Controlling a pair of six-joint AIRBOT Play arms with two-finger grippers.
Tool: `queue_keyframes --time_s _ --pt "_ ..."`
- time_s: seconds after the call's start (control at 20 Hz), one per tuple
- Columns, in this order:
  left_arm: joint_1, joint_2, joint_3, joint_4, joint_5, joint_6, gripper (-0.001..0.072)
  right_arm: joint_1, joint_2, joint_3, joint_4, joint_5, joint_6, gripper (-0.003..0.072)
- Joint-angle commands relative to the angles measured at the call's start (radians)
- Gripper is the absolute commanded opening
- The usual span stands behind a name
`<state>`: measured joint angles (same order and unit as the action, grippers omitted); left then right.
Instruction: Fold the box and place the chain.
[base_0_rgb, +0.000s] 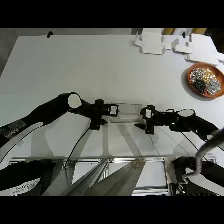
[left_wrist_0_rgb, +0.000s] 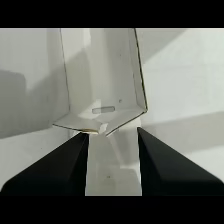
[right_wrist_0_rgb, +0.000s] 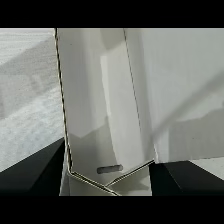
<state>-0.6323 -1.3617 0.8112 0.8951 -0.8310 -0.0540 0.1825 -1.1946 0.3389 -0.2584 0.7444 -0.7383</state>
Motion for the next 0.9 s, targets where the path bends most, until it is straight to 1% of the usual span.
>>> queue_keyframes --time_s 0.0,0.1,0.15,0.2,0.25,0.5,0.7,0.85 --pt "-0.005 -0.002 0.0 -0.027 0.01 0.008 0.0314 0.0 0.0 0.0 0.001 0.0 0.0 0.0411" --pt "-0.005 -0.002 0.0 -0.027 0.032 0.008 0.0309 0.0 0.0 0.0 0.001 0.0 0.0 0.0411" --pt "-0.005 -0.002 0.0 -0.027 0.05 0.008 0.0224 0.0 0.0 0.0 0.001 0.0 0.0 0.0411" --pt "-0.005 -0.003 0.0 -0.027 0.062 0.008 0.0166 0.0 0.0 0.0 0.001 0.0 0.0 0.0411" --pt "-0.005 -0.003 0.0 -0.028 0.072 0.008 0.0142 0.0 0.0 0.0 0.001 0.0 0.0 0.0411" --pt "-0.014 -0.028 0.0 -0.05 0.077 0.006 0.0136 0.0 0.0 0.0 0.001 0.0 0.0 0.0411" --pt "-0.04 -0.034 0.0 -0.101 0.148 0.006 0.0136 0.0 0.0 0.0 0.001 0.0 0.0 0.0411" --pt "-0.049 -0.035 0.0 -0.121 0.156 0.006 0.0136 0.0 0.0 0.0 0.001 0.0 0.0 0.0411"
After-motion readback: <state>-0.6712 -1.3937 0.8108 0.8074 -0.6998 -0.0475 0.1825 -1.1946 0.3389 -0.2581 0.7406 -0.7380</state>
